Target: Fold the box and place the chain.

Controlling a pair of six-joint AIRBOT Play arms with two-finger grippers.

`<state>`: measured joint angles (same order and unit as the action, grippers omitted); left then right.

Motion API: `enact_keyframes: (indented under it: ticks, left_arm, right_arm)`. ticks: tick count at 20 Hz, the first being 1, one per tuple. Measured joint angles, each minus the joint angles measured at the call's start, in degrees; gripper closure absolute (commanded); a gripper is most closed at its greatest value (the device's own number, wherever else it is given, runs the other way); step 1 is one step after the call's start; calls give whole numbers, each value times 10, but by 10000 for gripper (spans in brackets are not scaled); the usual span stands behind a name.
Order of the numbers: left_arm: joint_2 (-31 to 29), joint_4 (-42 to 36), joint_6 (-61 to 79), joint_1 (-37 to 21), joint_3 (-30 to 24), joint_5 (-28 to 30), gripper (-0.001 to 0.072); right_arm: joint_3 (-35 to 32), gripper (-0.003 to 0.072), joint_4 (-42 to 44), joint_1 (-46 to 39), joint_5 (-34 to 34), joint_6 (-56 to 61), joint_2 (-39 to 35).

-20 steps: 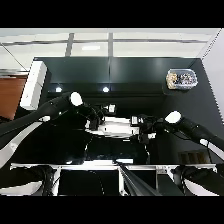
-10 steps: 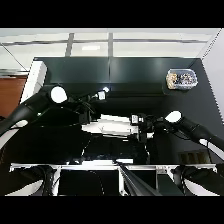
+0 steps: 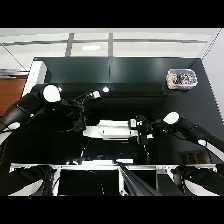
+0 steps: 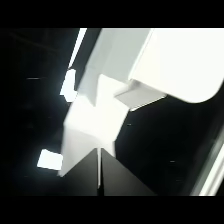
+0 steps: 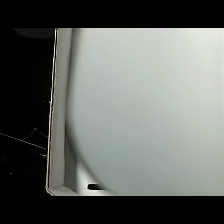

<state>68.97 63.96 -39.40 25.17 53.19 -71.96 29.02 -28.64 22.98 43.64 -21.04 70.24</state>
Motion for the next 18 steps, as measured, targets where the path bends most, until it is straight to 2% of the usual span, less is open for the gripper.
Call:
enact_keyframes:
  ticks: [4,7,9,12,15,18]
  left_arm:
    - [-1,-92,-3,-7,-27,-26,686]
    - [-1,-232,44,-29,-76,-17,686]
    - [-1,-322,84,-45,-101,27,686]
    - [0,-411,121,-52,-118,131,686]
    - [15,-411,105,-39,-118,228,685]
    - [53,-326,57,-19,-95,257,685]
  right_arm:
    - [0,237,-1,1,-4,2,0]
    - [0,237,-1,1,-7,4,0]
    - [0,237,0,1,-7,5,0]
    - [0,237,0,1,-9,7,0]
    - [0,237,1,1,-10,7,0]
    - [0,236,1,1,-10,7,0]
